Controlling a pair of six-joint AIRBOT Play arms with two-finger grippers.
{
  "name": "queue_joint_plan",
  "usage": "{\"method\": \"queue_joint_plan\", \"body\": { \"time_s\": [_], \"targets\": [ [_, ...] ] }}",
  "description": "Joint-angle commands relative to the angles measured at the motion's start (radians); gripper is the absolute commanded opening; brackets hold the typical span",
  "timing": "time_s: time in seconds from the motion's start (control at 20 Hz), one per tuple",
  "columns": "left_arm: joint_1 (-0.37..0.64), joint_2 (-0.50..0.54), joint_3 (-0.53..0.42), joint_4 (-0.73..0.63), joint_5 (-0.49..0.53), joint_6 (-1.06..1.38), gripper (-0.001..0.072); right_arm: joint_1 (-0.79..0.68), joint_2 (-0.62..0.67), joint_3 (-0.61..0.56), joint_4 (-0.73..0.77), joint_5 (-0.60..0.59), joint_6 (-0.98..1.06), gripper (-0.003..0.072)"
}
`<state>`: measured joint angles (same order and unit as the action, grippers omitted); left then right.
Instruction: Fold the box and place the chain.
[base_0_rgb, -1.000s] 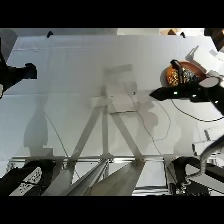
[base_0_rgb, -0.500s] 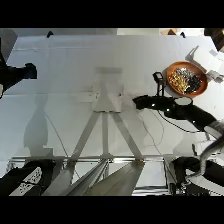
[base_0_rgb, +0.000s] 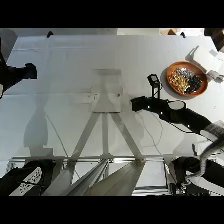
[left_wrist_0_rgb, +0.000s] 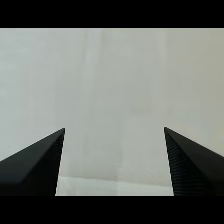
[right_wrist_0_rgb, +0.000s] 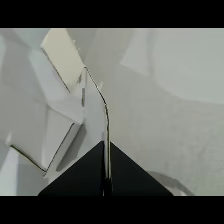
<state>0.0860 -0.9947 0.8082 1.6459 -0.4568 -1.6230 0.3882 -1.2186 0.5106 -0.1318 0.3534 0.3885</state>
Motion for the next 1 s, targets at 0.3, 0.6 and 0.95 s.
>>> {"method": "queue_joint_plan", "body": {
  "time_s": [0.3, 0.6, 0.95],
  "targets": [
    [0.0, 0.001, 0.0, 0.0, 0.0, 0.0, 0.0696, 0.005, -0.001, -0.001, -0.101, -0.021, 0.06, 0.0009],
    [0.0, 0.001, 0.0, 0.0, 0.0, 0.0, 0.0696, 0.005, -0.001, 0.0, -0.101, -0.021, 0.059, 0.0009],
    [0.0, 0.001, 0.0, -0.034, 0.008, 0.001, 0.0696, 0.005, -0.001, 0.0, -0.101, -0.021, 0.059, 0.0009]
  ]
}}
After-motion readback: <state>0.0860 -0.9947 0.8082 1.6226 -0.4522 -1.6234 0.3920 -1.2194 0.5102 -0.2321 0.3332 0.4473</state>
